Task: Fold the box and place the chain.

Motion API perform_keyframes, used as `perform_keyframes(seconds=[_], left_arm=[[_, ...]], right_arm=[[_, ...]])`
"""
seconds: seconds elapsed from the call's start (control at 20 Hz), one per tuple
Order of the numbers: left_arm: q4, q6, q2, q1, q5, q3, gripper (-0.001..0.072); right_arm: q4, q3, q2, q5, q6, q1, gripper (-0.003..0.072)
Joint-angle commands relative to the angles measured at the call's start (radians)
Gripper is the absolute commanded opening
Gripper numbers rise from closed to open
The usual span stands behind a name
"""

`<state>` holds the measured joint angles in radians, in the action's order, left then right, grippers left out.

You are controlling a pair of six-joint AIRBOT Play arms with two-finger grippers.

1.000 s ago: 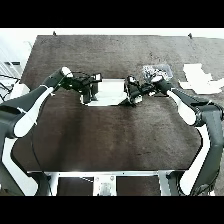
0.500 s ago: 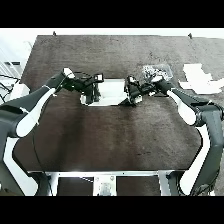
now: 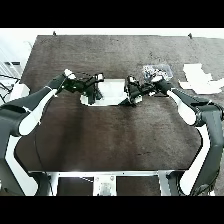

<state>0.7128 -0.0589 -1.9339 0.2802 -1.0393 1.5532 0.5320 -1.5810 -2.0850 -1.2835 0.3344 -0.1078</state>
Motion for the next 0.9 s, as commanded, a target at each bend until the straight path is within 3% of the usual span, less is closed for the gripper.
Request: perform_keyframes(seconds=[0.0, 0.1, 0.6, 0.65, 0.7, 0.85], left_arm=[[-0.007, -0.002, -0.006, 0.000, 0.002, 0.000, 0.0150], [-0.008, -0.002, -0.006, 0.000, 0.000, 0.000, 0.0375], [-0.017, -0.040, -0.006, -0.004, -0.055, 0.008, 0.0384], [-0.021, -0.039, -0.006, -0.004, -0.051, 0.008, 0.0568], [-0.025, -0.038, -0.006, -0.004, -0.044, 0.008, 0.0627], [-0.025, -0.039, -0.006, -0.004, -0.042, 0.008, 0.0626]], right_arm=[[0.000, 0.000, 0.000, 0.000, 0.000, -0.001, 0.0579], [0.000, 0.000, 0.000, 0.000, 0.000, -0.001, 0.0579], [0.000, 0.000, 0.000, 0.000, 0.000, -0.001, 0.0579], [0.000, 0.000, 0.000, 0.000, 0.000, -0.001, 0.0579], [0.000, 0.000, 0.000, 0.000, 0.000, -0.001, 0.0579], [0.000, 0.000, 0.000, 0.000, 0.000, -0.001, 0.0579]])
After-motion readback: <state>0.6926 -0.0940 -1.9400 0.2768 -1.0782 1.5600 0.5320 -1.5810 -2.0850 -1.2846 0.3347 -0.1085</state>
